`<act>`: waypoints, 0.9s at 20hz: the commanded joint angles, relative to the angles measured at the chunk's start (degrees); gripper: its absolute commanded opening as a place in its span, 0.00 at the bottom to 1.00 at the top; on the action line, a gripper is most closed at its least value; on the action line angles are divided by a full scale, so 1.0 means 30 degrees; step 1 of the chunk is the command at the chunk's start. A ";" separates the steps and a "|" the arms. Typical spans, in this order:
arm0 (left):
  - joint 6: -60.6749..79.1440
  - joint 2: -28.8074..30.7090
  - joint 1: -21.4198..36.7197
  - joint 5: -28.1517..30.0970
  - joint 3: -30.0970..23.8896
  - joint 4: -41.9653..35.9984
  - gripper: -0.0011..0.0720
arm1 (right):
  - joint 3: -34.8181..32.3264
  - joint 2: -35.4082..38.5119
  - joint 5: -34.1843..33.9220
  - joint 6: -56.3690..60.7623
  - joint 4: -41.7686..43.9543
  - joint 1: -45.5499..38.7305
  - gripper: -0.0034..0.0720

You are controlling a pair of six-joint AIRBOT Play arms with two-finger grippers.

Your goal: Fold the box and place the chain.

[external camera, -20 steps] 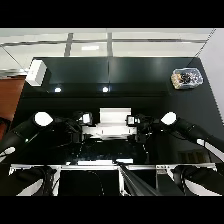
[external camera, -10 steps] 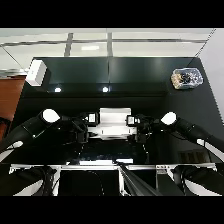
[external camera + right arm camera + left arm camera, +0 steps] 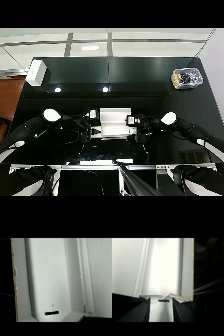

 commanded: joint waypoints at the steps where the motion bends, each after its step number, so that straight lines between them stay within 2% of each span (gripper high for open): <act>1: 0.0000 -0.0678 -0.0670 0.0699 0.0051 -0.1348 0.47 | 0.0015 -0.0015 0.0000 0.0000 0.0007 0.0015 0.75; 6: -0.0007 -0.1260 -0.0911 0.0605 0.0066 -0.1756 0.45 | 0.0015 -0.0015 0.0000 0.0000 0.0000 0.0015 0.76; 7: 0.0000 -0.1260 -0.0896 0.0692 0.0066 -0.1741 0.24 | 0.0015 -0.0015 0.0007 0.0000 0.0000 0.0015 0.76; 8: 0.0000 -0.1260 -0.0889 0.0685 0.0066 -0.1741 0.18 | 0.0015 -0.0015 0.0000 0.0000 0.0007 0.0015 0.75; 10: -0.0007 -0.1260 -0.0918 0.0532 0.0058 -0.1749 0.14 | 0.0015 -0.0015 0.0000 0.0000 0.0007 0.0015 0.75; 11: 0.0000 -0.1260 -0.0925 0.0561 0.0058 -0.1749 0.21 | 0.0015 -0.0015 0.0000 0.0000 0.0007 0.0015 0.75; 12: -0.0007 -0.1260 -0.0925 0.0619 0.0058 -0.1749 0.46 | 0.0015 -0.0015 0.0007 0.0000 0.0000 0.0015 0.75; 13: -0.0007 -0.1260 -0.0918 0.0627 0.0066 -0.1734 0.52 | 0.0015 -0.0015 0.0007 0.0000 0.0007 0.0015 0.75; 14: -0.0007 -0.1260 -0.0925 0.0612 0.0066 -0.1661 0.51 | 0.0015 -0.0015 0.0000 0.0000 0.0007 0.0015 0.75; 15: -0.0007 -0.1260 -0.0925 0.0532 0.0066 -0.1625 0.31 | 0.0015 -0.0015 0.0000 0.0000 0.0007 0.0015 0.75; 16: -0.0022 -0.1260 -0.0925 0.0539 0.0095 -0.1508 0.21 | 0.0015 -0.0015 0.0000 0.0000 0.0007 0.0015 0.75; 17: -0.0022 -0.1260 -0.0925 0.0576 0.0095 -0.1610 0.49 | 0.0015 -0.0015 0.0000 0.0000 0.0007 0.0015 0.76; 18: -0.0248 -0.1260 -0.0918 0.0619 0.0124 -0.1661 0.58 | 0.0015 -0.0015 0.0000 0.0000 0.0007 0.0015 0.76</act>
